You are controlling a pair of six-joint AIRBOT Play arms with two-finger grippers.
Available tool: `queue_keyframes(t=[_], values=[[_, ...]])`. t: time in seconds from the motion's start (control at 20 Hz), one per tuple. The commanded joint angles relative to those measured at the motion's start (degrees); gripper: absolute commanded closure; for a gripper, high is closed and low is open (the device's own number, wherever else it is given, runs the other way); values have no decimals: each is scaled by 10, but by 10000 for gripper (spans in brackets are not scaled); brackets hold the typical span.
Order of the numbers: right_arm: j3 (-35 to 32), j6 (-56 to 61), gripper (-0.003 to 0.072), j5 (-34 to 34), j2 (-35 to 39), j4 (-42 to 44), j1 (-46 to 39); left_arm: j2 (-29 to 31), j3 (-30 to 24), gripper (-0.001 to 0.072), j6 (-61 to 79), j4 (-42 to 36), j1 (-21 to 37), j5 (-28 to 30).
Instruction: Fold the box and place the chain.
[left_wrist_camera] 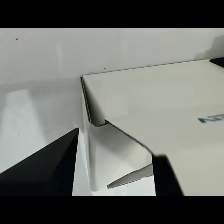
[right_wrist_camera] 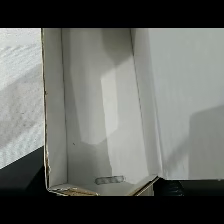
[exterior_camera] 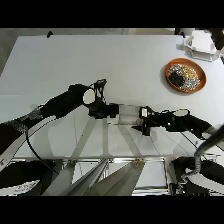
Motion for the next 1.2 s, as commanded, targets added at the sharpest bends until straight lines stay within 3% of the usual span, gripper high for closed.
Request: queue_keyframes(t=[0.0,0.15,0.4,0.6,0.85,1.15], values=[[0,0,250,0,0,0,0,-17,23,223,-52,42,-11,-51],[0,0,250,0,0,0,0,-27,29,225,-61,42,-21,-56],[0,0,250,0,0,0,0,-42,29,323,-61,33,-27,-56],[0,0,250,0,0,0,0,-55,31,319,-76,32,-30,-57],[0,0,250,0,0,0,0,-104,98,316,-76,54,-40,-132],[0,0,250,0,0,0,0,-107,106,320,-93,61,-40,-133]])
